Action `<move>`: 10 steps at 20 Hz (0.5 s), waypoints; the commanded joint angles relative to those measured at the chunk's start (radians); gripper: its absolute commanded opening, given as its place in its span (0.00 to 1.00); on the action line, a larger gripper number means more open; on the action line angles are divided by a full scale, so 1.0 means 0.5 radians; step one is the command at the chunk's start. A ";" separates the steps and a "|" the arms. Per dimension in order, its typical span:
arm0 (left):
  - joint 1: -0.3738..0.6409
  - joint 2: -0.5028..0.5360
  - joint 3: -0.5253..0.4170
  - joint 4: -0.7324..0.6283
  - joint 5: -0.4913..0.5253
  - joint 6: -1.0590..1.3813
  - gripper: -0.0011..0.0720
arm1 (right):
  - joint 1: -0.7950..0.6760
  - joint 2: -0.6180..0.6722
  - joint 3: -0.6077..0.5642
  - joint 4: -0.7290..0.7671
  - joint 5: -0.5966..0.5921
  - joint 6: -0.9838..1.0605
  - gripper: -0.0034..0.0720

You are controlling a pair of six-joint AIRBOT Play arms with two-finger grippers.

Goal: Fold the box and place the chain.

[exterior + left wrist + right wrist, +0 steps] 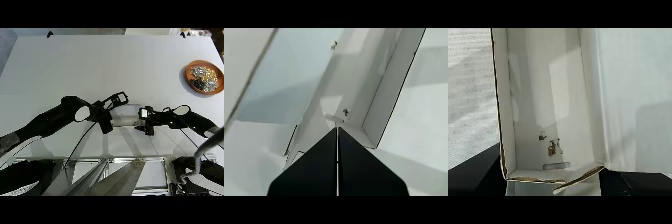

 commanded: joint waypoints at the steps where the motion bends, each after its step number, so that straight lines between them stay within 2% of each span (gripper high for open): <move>1: 0.023 -0.067 -0.008 0.068 -0.111 0.041 0.02 | -0.001 0.001 0.002 0.001 -0.001 0.000 0.58; 4: 0.102 -0.040 -0.101 0.072 -0.166 0.043 0.02 | -0.001 0.002 0.002 0.001 -0.001 0.000 0.58; 8: 0.202 0.063 -0.281 0.029 -0.057 0.304 0.04 | -0.001 0.002 0.002 0.001 -0.001 0.000 0.58; 10: 0.238 0.087 -0.312 -0.057 -0.024 0.630 0.27 | -0.002 0.001 0.002 0.001 -0.002 0.000 0.58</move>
